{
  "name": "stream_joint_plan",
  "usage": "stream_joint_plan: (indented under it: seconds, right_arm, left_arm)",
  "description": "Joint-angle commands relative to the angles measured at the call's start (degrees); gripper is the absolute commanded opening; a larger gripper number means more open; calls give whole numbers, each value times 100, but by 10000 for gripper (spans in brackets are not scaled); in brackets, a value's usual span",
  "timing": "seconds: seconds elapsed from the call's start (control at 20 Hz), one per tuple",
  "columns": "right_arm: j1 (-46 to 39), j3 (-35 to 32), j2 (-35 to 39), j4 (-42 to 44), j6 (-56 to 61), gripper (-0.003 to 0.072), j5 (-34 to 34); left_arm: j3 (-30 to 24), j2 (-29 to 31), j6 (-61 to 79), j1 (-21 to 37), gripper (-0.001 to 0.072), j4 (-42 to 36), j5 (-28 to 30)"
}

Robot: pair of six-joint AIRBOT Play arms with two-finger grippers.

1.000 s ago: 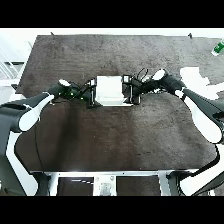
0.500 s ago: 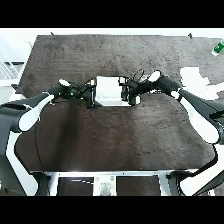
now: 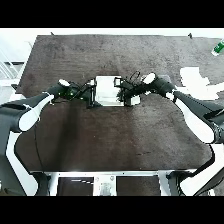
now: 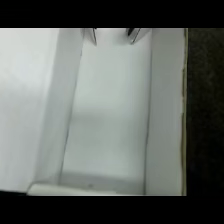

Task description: Fold the box and place the chain.

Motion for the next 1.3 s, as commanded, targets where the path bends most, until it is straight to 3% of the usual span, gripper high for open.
stream_joint_plan:
  seconds: [0.0, 0.1, 0.15, 0.2, 0.3, 0.35, 0.5, 0.55, 0.65, 0.75, 0.85, 1.05, 1.1, 1.25]
  right_arm:
    - [17, 0, -50, 48, -31, 335, -114]
    - [17, 0, -50, 48, -31, 426, -111]
    - [17, 0, -50, 48, -33, 531, -111]
    - [9, 0, -50, 46, -31, 569, -109]
    - [-2, 0, -48, 31, -28, 578, -85]
    - [-20, 0, -48, 28, -28, 640, -85]
    - [-35, 0, -35, 24, -7, 640, -85]
    - [-39, 0, -2, -59, 68, 614, -85]
    - [-39, 0, 140, -649, 522, 350, 9]
    - [-66, 0, 352, -1451, 1213, 234, 313]
    - [-160, 0, 601, -1714, 1652, 142, 708]
    - [-483, -2, 1220, -1696, 2918, 98, 881]
    - [-601, -2, 1353, -1683, 3425, 13, 883]
    - [-1102, -7, 1493, -1685, 5176, 13, 918]
  left_arm:
    - [0, -2, -2, -2, 179, -2, 2]
    - [0, -2, -2, -2, 178, -2, 2]
    - [0, -2, -2, -2, 179, -2, 2]
    - [0, -2, -2, -2, 179, -2, 2]
    - [0, -2, -2, -2, 179, -2, 2]
    - [0, -2, -2, 0, 179, -2, 2]
    - [0, -2, -2, -2, 179, -2, 0]
    - [0, -2, -4, -2, 179, -2, 0]
    - [0, -2, -2, 0, 179, -4, 0]
    - [2, -2, -2, -2, 179, -4, 2]
    - [0, -2, -2, -2, 179, -4, 2]
    - [2, -2, -2, -2, 179, -4, 2]
    - [2, -2, -2, 0, 179, -4, 4]
    - [0, -2, -2, 0, 179, -4, 2]
